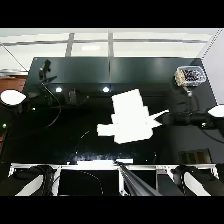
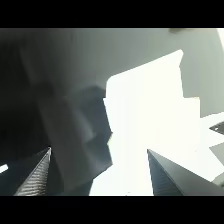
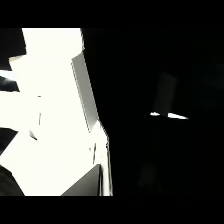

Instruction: Fold the box and place the chain.

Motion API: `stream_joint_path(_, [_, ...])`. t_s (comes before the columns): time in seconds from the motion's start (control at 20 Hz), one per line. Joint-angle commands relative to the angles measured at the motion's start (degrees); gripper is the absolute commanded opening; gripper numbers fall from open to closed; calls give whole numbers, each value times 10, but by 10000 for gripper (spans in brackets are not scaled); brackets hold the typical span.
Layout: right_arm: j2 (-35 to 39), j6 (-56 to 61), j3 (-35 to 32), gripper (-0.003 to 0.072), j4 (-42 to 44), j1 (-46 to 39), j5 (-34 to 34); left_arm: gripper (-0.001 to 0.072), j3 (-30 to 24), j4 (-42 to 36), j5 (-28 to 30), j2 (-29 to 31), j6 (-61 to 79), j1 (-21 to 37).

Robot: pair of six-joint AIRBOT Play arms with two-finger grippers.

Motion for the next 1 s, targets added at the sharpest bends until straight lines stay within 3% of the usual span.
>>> stream_joint_path(0.0, [35, -2, -56, 47, 27, 143, -137, 704, -52, 0, -2, -28, -35, -5])
stream_joint_path(0.1, [35, 16, -57, 47, 29, 201, -178, 704, -66, 0, -15, -64, -71, -10])
stream_joint_path(0.2, [35, 31, -57, 47, 29, 231, -198, 703, -65, -31, -64, -122, -41, -27])
stream_joint_path(0.35, [35, 38, -57, 47, 29, 237, -195, 704, -65, -123, -138, -219, 70, -31])
stream_joint_path(0.45, [35, 41, -57, 47, 29, 237, -189, 698, -65, -200, -150, -264, 153, -38])
stream_joint_path(0.55, [35, 42, -57, 47, 29, 237, -181, 698, -61, -241, -141, -287, 221, -63])
stream_joint_path(0.7, [35, 44, -57, 47, 28, 237, -181, 697, -37, -214, -152, -294, 264, -102])
stream_joint_path(0.75, [35, 44, -57, 47, 27, 237, -181, 678, -29, -190, -158, -294, 269, -108])
stream_joint_path(0.95, [35, 44, -57, 47, 25, 237, -181, 374, 5, -81, -225, -294, 257, -98])
